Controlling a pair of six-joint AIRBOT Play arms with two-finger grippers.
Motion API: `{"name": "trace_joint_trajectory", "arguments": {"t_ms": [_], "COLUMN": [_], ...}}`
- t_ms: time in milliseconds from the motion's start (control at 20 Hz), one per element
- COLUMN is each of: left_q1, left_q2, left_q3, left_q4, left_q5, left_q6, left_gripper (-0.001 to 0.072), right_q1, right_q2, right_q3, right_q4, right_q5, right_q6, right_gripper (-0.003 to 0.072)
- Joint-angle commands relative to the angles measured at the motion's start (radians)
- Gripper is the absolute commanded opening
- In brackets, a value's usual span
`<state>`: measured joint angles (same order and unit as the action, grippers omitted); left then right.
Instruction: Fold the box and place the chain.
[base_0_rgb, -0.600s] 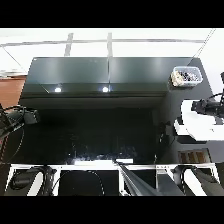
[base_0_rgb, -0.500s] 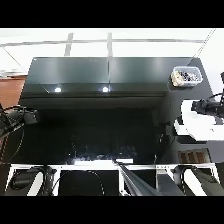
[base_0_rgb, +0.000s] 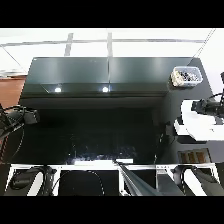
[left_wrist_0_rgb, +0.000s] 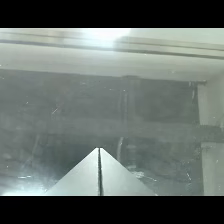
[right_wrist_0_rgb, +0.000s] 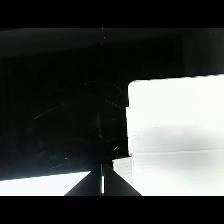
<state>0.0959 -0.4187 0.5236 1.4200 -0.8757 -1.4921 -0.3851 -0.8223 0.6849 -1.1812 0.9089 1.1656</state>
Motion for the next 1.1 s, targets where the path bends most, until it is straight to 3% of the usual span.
{"name": "trace_joint_trajectory", "arguments": {"t_ms": [0, 250, 300, 400, 450, 500, 550, 600, 700, 750, 850, 1050], "left_q1": [0.001, 0.001, 0.001, -0.006, -0.012, -0.015, -0.018, -0.018, -0.016, -0.016, -0.016, -0.018], "left_q2": [-0.001, -0.023, -0.047, -0.140, -0.206, -0.266, -0.325, -0.369, -0.422, -0.430, -0.421, -0.410], "left_q3": [0.000, -0.028, -0.029, -0.002, 0.031, 0.067, 0.110, 0.150, 0.233, 0.266, 0.292, 0.288], "left_q4": [-0.024, -0.090, -0.113, -0.129, -0.106, -0.075, -0.043, -0.007, 0.101, 0.162, 0.220, 0.171], "left_q5": [0.103, 0.302, 0.310, 0.212, 0.121, 0.037, -0.034, -0.089, -0.188, -0.228, -0.260, -0.264], "left_q6": [-0.003, -0.004, -0.004, 0.018, 0.032, 0.032, 0.029, 0.024, -0.035, -0.066, -0.090, -0.083], "left_gripper": [0.0033, 0.0034, 0.0072, 0.0662, 0.0720, 0.0720, 0.0720, 0.0720, 0.0720, 0.0720, 0.0718, 0.0718], "right_q1": [0.001, 0.001, 0.001, 0.003, 0.007, 0.007, 0.007, 0.005, -0.047, -0.101, -0.231, -0.484], "right_q2": [0.000, 0.000, 0.000, -0.015, -0.036, -0.064, -0.090, -0.113, -0.164, -0.190, -0.247, -0.399], "right_q3": [-0.001, -0.001, -0.001, -0.001, -0.001, -0.001, 0.002, 0.009, 0.058, 0.103, 0.211, 0.419], "right_q4": [0.001, 0.088, 0.130, 0.179, 0.174, 0.169, 0.120, -0.026, -0.449, -0.586, -0.609, -0.524], "right_q5": [0.000, -0.121, -0.131, -0.175, -0.189, -0.183, -0.171, -0.170, -0.171, -0.170, -0.152, -0.007], "right_q6": [0.000, 0.007, 0.007, 0.003, 0.003, -0.002, -0.013, 0.032, 0.357, 0.496, 0.540, 0.547], "right_gripper": [0.0016, 0.0016, 0.0017, 0.0030, 0.0403, 0.0717, 0.0717, 0.0717, 0.0716, 0.0711, 0.0711, 0.0711]}}
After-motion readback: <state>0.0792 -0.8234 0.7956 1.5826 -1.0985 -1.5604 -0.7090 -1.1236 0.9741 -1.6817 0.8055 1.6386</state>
